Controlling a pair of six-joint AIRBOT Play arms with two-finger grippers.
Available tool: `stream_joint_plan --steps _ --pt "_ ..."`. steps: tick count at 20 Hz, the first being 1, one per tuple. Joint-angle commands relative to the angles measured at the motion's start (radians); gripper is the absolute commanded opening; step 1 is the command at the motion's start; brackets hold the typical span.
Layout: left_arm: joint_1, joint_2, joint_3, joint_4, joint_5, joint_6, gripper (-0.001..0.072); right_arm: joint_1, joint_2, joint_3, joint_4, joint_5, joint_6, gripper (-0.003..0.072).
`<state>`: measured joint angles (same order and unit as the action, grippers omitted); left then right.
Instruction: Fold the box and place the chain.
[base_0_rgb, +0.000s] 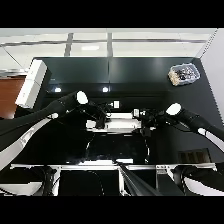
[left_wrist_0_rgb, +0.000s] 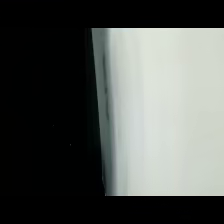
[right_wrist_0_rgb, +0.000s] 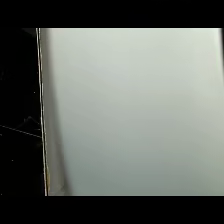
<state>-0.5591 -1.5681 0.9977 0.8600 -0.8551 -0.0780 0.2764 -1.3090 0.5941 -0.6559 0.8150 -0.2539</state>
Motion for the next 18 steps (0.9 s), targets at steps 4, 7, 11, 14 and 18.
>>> stream_joint_plan --steps 4,7,11,14,18 --pt "0.030 0.060 0.053 0.097 -0.020 -0.246 0.0675 0.000 -0.001 0.000 0.001 0.000 0.000 0.0488" --pt "0.095 0.141 0.053 0.181 -0.086 -0.399 0.0699 0.000 -0.001 0.000 0.001 0.000 0.000 0.0459" --pt "0.232 0.189 0.053 0.159 -0.315 -0.640 0.0558 0.000 -0.001 0.000 0.001 0.001 0.000 0.0400" --pt "0.289 0.187 0.017 0.023 -0.446 -0.713 0.0056 0.000 -0.001 0.000 0.001 0.003 0.000 0.0216" --pt "0.236 0.185 -0.075 -0.301 -0.391 -0.626 0.0028 0.000 -0.001 0.000 0.001 0.003 0.000 0.0108"
